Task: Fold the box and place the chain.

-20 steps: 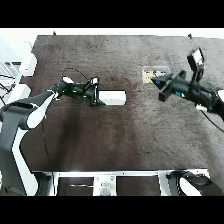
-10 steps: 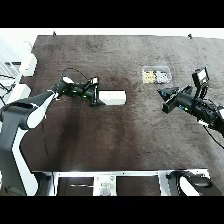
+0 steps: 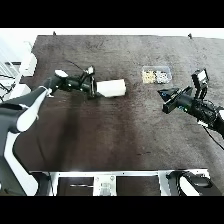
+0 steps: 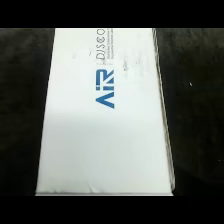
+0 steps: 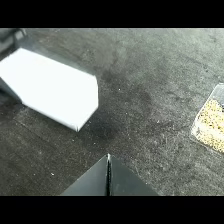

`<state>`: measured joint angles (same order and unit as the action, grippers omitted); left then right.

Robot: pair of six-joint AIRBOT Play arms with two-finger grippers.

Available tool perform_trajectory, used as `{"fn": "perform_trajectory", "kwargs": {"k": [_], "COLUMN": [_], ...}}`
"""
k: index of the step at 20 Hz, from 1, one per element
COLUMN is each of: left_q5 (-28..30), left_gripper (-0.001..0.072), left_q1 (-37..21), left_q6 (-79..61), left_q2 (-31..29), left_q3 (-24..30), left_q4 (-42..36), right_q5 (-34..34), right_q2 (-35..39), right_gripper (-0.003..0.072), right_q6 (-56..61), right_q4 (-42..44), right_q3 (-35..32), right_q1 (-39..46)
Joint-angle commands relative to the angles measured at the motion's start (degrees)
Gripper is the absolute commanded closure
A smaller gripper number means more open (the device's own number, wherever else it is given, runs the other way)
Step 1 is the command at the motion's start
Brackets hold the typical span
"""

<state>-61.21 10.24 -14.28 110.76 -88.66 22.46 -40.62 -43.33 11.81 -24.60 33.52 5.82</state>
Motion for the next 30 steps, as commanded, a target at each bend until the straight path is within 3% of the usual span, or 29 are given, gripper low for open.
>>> {"fn": "perform_trajectory", "kwargs": {"k": [1,5,11,21,30], "left_q5": [6.2,22.2,42.1,45.6,45.2], "left_gripper": [0.0697,0.0697,0.0695,0.0695,0.0696], "left_q1": [-3.8,-11.1,-20.3,-25.7,-25.7], "left_q6": [9.9,19.1,28.9,32.4,35.6], "left_q2": [-6.8,-13.7,-13.7,-3.7,-3.1], "left_q3": [0.0,3.1,8.3,5.8,4.9], "left_q4": [-0.4,-0.5,-0.2,-0.2,-1.0], "right_q5": [0.2,0.2,0.2,0.4,0.9], "right_q2": [0.0,0.0,-0.1,-0.1,-0.1], "right_gripper": [0.0675,0.0675,0.0675,0.0675,0.0675], "right_q6": [0.0,0.2,1.3,1.3,1.3], "right_q4": [0.0,0.2,0.2,0.2,0.2], "right_q3": [0.0,0.0,0.0,-0.2,-0.2], "right_q1": [0.0,0.0,0.0,0.0,0.0]}}
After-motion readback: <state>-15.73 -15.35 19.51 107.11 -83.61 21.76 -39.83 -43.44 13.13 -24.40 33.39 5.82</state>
